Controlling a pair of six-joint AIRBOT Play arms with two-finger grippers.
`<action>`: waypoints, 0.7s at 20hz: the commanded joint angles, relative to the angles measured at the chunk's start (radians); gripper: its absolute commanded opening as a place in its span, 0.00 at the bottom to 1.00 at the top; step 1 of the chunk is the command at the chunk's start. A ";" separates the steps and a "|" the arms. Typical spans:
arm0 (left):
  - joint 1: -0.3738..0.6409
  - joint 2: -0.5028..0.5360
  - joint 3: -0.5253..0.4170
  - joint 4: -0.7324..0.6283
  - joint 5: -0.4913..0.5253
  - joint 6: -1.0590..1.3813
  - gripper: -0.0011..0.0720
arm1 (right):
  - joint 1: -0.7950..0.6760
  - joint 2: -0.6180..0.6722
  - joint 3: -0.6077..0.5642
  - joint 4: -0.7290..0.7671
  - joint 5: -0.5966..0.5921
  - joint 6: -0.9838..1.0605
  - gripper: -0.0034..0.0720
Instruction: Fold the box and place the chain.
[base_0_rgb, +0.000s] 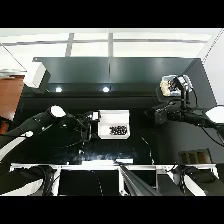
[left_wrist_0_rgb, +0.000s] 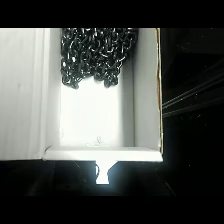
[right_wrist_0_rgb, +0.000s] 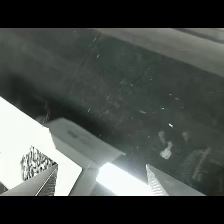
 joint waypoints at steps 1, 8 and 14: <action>-0.001 -0.001 0.000 0.002 0.004 -0.001 0.54 | 0.017 -0.004 0.012 0.001 -0.054 0.098 0.90; -0.001 -0.001 0.000 0.002 0.005 -0.001 0.54 | 0.227 -0.342 0.358 -0.119 -0.056 0.175 0.90; -0.001 -0.001 0.000 0.000 0.007 -0.002 0.54 | 0.326 -0.549 0.512 -0.164 0.110 -0.100 0.90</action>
